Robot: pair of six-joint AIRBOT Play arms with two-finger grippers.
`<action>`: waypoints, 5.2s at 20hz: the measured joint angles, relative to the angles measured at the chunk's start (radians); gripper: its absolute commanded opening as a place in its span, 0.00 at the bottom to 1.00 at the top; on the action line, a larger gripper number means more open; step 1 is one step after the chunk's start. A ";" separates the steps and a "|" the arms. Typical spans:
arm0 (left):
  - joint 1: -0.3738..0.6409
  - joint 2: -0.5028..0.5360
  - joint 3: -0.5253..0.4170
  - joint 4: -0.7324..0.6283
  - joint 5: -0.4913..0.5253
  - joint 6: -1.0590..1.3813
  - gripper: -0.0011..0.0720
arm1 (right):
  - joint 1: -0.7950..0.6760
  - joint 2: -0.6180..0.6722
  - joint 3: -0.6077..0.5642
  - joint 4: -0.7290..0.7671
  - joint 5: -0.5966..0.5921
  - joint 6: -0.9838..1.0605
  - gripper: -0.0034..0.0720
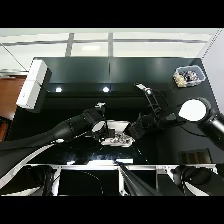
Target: Fold the box and place the chain.
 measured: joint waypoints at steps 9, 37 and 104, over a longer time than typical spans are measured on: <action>0.000 0.000 0.000 0.000 0.000 0.000 0.06 | -0.268 0.157 -0.247 -0.089 -0.028 -0.095 0.71; 0.000 0.000 0.000 0.000 0.000 0.000 0.06 | -0.045 -0.002 -0.552 0.214 -0.605 -1.358 0.99; 0.677 0.453 -0.415 -0.618 -0.063 1.654 0.99 | -0.482 0.381 -0.303 -0.083 -0.124 -0.298 0.82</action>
